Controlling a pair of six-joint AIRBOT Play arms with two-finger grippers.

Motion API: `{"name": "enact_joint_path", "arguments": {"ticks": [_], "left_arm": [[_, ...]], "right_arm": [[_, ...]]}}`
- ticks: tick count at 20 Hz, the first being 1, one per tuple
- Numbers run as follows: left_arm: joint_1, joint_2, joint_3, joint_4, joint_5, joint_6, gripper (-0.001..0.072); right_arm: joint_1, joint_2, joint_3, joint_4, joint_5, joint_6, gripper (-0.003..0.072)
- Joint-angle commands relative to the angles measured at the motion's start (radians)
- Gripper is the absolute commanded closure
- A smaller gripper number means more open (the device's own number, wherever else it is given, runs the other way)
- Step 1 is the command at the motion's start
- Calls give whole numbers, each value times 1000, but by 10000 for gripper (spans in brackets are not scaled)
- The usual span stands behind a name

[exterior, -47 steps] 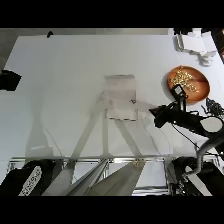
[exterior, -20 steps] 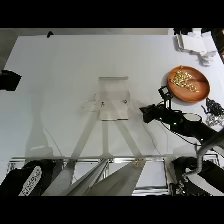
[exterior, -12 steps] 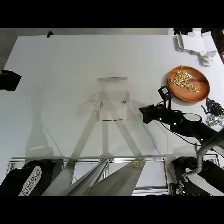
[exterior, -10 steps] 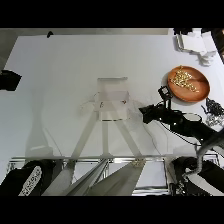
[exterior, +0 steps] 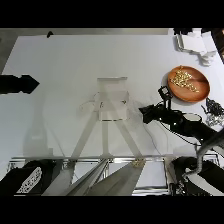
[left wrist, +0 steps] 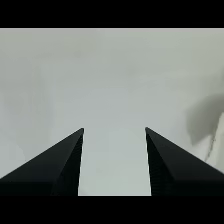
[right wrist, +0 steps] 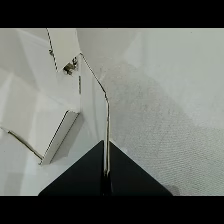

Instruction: Fold the box and place the chain.

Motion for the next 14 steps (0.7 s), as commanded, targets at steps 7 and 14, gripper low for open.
{"name": "enact_joint_path", "arguments": {"ticks": [7, 14], "left_arm": [[-307, -433, 117, -271, 79, 483, 67], [-245, -775, 346, -652, -92, 801, 0]], "right_arm": [[1, 0, 0, 0, 0, 0, 671], [1, 0, 0, 0, 0, 0, 671]]}}
